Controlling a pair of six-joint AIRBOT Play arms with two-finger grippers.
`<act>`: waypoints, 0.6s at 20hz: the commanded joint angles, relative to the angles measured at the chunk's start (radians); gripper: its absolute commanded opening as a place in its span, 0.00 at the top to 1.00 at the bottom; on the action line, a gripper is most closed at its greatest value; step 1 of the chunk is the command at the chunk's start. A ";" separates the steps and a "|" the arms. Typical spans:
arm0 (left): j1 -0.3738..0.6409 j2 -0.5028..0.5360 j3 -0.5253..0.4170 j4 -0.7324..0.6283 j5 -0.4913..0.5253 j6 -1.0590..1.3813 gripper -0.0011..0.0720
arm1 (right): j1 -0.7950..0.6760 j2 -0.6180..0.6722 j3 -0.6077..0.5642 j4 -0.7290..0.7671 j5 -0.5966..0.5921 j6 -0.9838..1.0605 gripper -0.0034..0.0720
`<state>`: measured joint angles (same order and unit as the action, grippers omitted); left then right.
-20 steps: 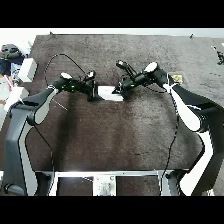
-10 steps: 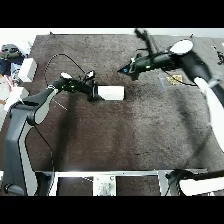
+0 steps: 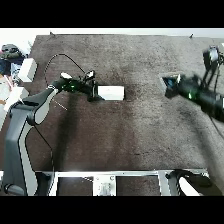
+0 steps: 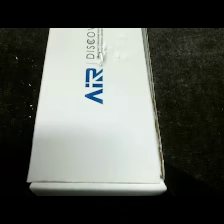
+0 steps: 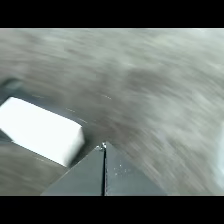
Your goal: Fold the box and place the chain.
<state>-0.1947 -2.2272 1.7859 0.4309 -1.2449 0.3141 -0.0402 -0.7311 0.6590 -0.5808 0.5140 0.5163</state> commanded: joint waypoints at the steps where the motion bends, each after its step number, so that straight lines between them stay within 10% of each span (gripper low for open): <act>1: 0.000 0.001 0.000 -0.013 0.000 0.000 0.38 | -0.037 0.259 -0.304 -0.002 -0.246 0.007 0.94; 10: 0.000 0.001 0.000 -0.015 0.005 -0.002 0.43 | -0.036 0.420 -0.528 -0.002 -0.332 0.007 0.94; 12: 0.001 0.006 0.001 -0.023 0.008 -0.058 0.97 | -0.036 0.420 -0.528 -0.002 -0.366 0.007 0.94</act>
<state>-0.1947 -2.2261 1.7859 0.4175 -1.2446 0.2993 -0.0757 -0.3237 0.1509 -0.5812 0.1936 0.5236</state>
